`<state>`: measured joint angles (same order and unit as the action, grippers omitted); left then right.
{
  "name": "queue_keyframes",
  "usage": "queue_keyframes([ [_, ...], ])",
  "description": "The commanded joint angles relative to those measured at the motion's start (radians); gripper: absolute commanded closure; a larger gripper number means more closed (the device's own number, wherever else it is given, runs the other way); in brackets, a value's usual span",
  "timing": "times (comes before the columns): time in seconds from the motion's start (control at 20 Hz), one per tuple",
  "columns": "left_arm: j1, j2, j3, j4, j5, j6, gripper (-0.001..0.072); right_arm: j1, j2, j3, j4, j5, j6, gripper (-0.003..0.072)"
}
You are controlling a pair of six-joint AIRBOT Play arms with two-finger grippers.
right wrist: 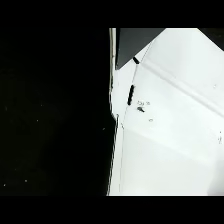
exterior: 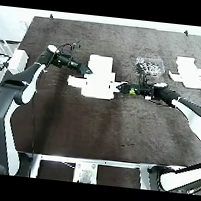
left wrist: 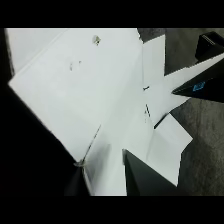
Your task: Fold the box and place the chain.
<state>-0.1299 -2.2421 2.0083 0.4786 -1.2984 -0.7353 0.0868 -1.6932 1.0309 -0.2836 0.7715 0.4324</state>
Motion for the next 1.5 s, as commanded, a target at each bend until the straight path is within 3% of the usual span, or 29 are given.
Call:
queue_keyframes([
  [0.0, 0.0, -0.002, 0.001, -0.016, -0.016, 0.012, 0.0539, 0.001, 0.0, 0.0, -0.022, 0.0, 0.0, 0.0674],
  [0.1, 0.0, -0.005, 0.0, -0.016, -0.028, 0.031, 0.0541, 0.001, 0.0, 0.0, -0.023, 0.001, 0.0, 0.0674],
  [0.2, 0.0, -0.006, 0.0, -0.015, -0.034, 0.071, 0.0691, 0.0, 0.0, 0.0, -0.023, -0.001, 0.0, 0.0673],
  [0.25, 0.0, -0.006, 0.001, -0.015, -0.041, 0.093, 0.0692, -0.004, 0.0, 0.0, -0.023, -0.001, 0.0, 0.0671],
  [0.3, 0.0, -0.006, 0.001, -0.015, -0.05, 0.115, 0.0692, -0.008, 0.0, 0.0, -0.023, -0.001, 0.0, 0.0617],
  [0.35, 0.0, -0.006, 0.001, -0.016, -0.056, 0.136, 0.0692, -0.011, 0.0, 0.0, -0.022, -0.001, 0.0, 0.0486],
  [0.4, 0.0, -0.006, 0.001, -0.016, -0.067, 0.175, 0.0692, -0.014, 0.0, 0.0, -0.016, -0.001, 0.0, 0.0432],
  [0.5, 0.0, -0.006, 0.001, -0.015, -0.089, 0.262, 0.0694, -0.023, 0.002, 0.001, -0.011, 0.001, 0.0, 0.043],
  [0.6, 0.0, -0.003, 0.001, -0.017, -0.124, 0.369, 0.0697, -0.048, 0.018, 0.001, -0.011, 0.006, 0.0, 0.0369],
  [0.85, 0.0, 0.058, -0.023, -0.047, -0.153, 0.563, 0.0699, -0.172, 0.102, 0.001, 0.022, 0.007, 0.001, 0.0369],
  [0.95, 0.0, 0.119, -0.1, -0.069, -0.133, 0.65, 0.0699, -0.204, 0.125, 0.001, 0.046, 0.009, 0.0, 0.0368],
  [1.15, 0.0, 0.233, -0.358, -0.168, 0.071, 0.908, 0.0699, -0.214, 0.134, 0.0, 0.048, 0.034, 0.0, 0.0369],
  [1.45, 0.0, 0.227, -0.502, -0.256, 0.211, 1.152, 0.0699, -0.213, 0.134, 0.0, 0.047, 0.037, 0.0, 0.0369],
])
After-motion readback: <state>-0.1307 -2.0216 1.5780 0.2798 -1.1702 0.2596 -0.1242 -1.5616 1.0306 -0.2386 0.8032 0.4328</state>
